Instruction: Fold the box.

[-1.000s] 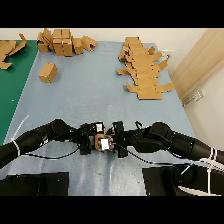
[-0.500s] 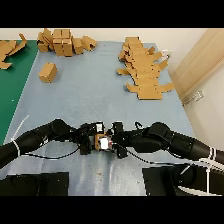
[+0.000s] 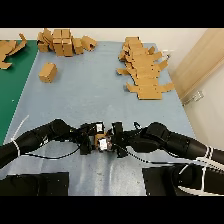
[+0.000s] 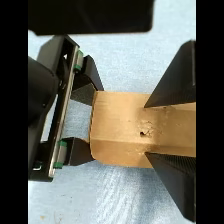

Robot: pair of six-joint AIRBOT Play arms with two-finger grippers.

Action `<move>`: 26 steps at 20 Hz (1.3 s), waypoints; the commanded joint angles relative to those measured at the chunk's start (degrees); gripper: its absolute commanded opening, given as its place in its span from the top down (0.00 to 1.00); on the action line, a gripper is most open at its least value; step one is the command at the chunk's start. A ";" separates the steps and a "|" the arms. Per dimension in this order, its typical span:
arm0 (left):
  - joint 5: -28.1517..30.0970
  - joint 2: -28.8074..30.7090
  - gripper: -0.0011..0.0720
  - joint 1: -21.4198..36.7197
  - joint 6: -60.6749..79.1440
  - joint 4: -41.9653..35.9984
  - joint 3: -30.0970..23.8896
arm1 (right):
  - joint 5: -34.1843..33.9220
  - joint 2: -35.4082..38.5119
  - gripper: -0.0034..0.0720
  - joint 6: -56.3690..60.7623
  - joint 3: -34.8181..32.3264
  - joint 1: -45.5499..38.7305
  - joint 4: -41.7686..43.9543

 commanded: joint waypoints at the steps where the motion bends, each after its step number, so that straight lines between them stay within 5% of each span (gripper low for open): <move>1: 0.00 0.02 0.34 0.04 0.02 0.00 0.00 | 0.48 -0.04 0.42 0.00 0.04 0.02 -0.50; 19: 0.00 0.02 0.34 0.04 0.02 0.00 0.00 | 2.62 2.51 0.43 0.94 1.42 0.00 -5.84; 21: 0.00 0.02 0.34 0.04 0.02 0.02 0.00 | 2.62 2.51 0.52 0.94 2.23 0.00 -5.84; 26: 0.00 0.02 0.34 0.04 0.02 0.02 0.00 | 0.90 2.40 0.53 1.55 2.29 0.00 -5.81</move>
